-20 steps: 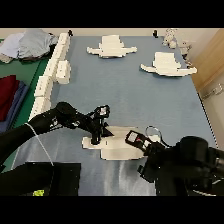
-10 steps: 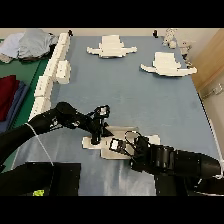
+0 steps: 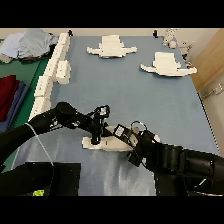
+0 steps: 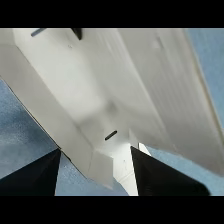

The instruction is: Fold the box.

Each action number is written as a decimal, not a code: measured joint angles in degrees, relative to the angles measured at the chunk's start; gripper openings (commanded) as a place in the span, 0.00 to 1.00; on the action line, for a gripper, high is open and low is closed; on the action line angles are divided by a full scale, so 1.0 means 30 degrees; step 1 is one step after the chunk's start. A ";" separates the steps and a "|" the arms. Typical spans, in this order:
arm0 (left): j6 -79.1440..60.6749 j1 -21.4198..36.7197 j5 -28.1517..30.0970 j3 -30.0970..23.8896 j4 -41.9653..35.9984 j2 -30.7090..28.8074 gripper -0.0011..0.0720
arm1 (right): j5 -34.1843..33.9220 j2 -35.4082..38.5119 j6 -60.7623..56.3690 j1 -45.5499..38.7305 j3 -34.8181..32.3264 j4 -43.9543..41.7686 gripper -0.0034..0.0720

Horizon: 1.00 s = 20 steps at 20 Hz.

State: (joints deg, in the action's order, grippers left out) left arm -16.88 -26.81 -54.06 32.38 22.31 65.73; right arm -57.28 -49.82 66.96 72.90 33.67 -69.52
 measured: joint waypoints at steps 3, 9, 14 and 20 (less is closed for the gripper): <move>0.0000 0.0000 0.0000 0.0000 0.0000 0.0000 0.03 | -0.0627 0.0328 -0.0750 0.0000 0.0044 0.0131 0.94; 0.0000 0.0000 0.0000 0.0000 0.0000 0.0000 0.03 | -0.0882 0.0517 0.0109 -0.0117 -0.0015 0.0882 1.00; 0.0000 0.0000 0.0007 0.0000 0.0000 0.0000 0.03 | 0.0597 0.0714 0.4437 -0.2710 -0.0444 -0.1122 1.00; 0.0000 0.0000 0.0007 0.0000 0.0000 0.0000 0.03 | 0.1770 0.1144 1.6458 -0.9260 -0.1049 -0.8342 1.00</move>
State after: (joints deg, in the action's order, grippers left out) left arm -16.88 -26.81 -54.04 32.38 22.31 65.73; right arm -51.96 -46.39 116.33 45.12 30.52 -94.54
